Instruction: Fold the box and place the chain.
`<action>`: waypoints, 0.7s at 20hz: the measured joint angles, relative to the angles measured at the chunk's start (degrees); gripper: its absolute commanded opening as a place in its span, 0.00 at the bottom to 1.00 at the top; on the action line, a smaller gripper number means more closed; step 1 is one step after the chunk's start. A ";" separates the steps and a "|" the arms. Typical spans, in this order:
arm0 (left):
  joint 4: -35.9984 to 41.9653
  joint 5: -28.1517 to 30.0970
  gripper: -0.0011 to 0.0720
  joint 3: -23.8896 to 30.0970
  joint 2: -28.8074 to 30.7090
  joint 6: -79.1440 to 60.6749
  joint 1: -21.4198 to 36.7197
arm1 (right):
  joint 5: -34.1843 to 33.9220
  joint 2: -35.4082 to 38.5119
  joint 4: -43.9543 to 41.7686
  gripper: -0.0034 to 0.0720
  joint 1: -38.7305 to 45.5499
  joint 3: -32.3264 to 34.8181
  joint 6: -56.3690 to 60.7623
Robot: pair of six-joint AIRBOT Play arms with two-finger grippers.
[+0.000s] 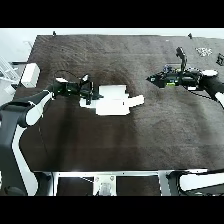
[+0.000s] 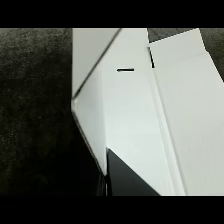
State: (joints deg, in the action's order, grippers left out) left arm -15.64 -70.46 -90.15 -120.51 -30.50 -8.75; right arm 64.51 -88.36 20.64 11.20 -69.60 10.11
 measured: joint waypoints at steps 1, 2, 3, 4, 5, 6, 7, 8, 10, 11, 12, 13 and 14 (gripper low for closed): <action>-0.02 0.04 0.04 0.00 0.00 0.00 0.00 | -1.99 1.97 -0.07 0.77 -0.81 1.86 -3.02; -0.04 0.13 0.04 0.00 0.00 0.00 0.00 | -4.09 3.65 -0.26 0.81 -1.64 3.61 -6.23; -0.04 0.28 0.04 0.00 0.00 0.00 0.00 | -6.10 4.76 -0.09 0.81 -2.49 5.20 -9.33; -0.04 0.44 0.04 0.00 0.00 0.00 0.00 | -7.76 5.46 0.35 0.85 -3.34 6.58 -12.26; -0.04 0.57 0.04 0.00 0.00 0.07 0.00 | -8.50 6.01 0.92 0.86 -4.31 7.82 -15.41; -0.04 0.63 0.04 0.00 0.00 0.15 0.00 | -9.18 6.36 1.97 0.86 -5.46 9.11 -18.67; -0.04 0.70 0.04 0.00 0.00 0.20 0.00 | -10.40 6.54 3.58 0.86 -6.73 10.47 -21.51; -0.04 0.76 0.04 0.00 0.00 0.22 0.00 | -11.21 6.69 5.18 0.86 -7.89 11.72 -23.61; -0.02 0.83 0.04 0.00 0.00 0.37 -0.02 | -12.09 6.91 8.02 0.86 -10.69 14.12 -26.99; -0.02 0.87 0.04 -0.02 0.00 0.37 0.00 | -12.46 6.95 9.27 0.86 -12.13 15.26 -28.22; -0.02 0.92 0.04 0.00 0.00 0.39 0.00 | -12.90 7.04 10.10 0.87 -13.14 16.09 -29.00; -0.02 0.98 0.04 -0.02 0.00 0.39 0.00 | -13.64 7.04 10.88 0.87 -14.16 16.74 -29.75; -0.02 1.01 0.04 0.00 0.00 0.39 -0.02 | -13.57 7.06 11.45 0.87 -15.15 17.31 -30.25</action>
